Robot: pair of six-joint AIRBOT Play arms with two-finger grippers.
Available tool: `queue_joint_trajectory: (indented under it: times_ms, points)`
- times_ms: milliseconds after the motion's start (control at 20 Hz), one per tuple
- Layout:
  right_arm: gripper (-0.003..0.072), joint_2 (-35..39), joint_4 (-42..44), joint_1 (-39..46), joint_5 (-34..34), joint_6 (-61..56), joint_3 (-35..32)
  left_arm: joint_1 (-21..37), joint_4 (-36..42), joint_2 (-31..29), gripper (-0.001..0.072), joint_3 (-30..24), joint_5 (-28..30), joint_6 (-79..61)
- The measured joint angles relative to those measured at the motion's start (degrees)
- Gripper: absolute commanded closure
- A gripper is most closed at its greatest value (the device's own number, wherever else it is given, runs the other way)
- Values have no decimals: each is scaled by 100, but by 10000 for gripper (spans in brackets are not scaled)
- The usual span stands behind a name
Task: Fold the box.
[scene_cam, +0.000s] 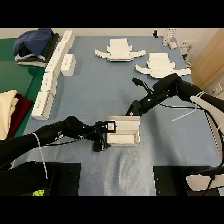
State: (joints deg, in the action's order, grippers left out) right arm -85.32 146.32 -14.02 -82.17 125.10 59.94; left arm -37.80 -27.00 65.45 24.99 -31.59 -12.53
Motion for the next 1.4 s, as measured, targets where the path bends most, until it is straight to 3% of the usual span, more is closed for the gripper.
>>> queue_joint_trajectory:
  times_ms: [200,450,700,900,950,1000,1050,1150,1200,1250,1400]
  points:
    - [685,393,-55,-415,-76,503,-76,0,0,0,203,0,0,-2]
    - [685,1001,-341,-1040,356,970,-608,0,0,0,202,0,0,-2]
    - [684,1808,-793,-1622,1414,1303,-1388,0,0,0,202,0,0,-2]
    - [667,2583,-1281,-2256,2658,1541,-2028,0,0,0,202,0,0,-2]
    - [616,2793,-1443,-2441,2975,1587,-2173,0,0,0,202,0,0,-2]
    - [501,2977,-1611,-2614,3279,1611,-2293,0,0,0,202,0,0,-2]
    - [444,3115,-1779,-2752,3475,1644,-2380,0,0,0,202,0,0,-2]
    - [440,3298,-2026,-2988,3783,1735,-2490,0,0,0,203,0,0,-2]
    - [291,3346,-2138,-3082,3871,1805,-2522,0,0,0,203,0,0,-2]
    - [217,3375,-2238,-3167,3950,1886,-2546,0,0,0,203,0,0,-2]
    - [217,3359,-2439,-3303,4070,2166,-2586,0,0,0,203,0,0,-2]
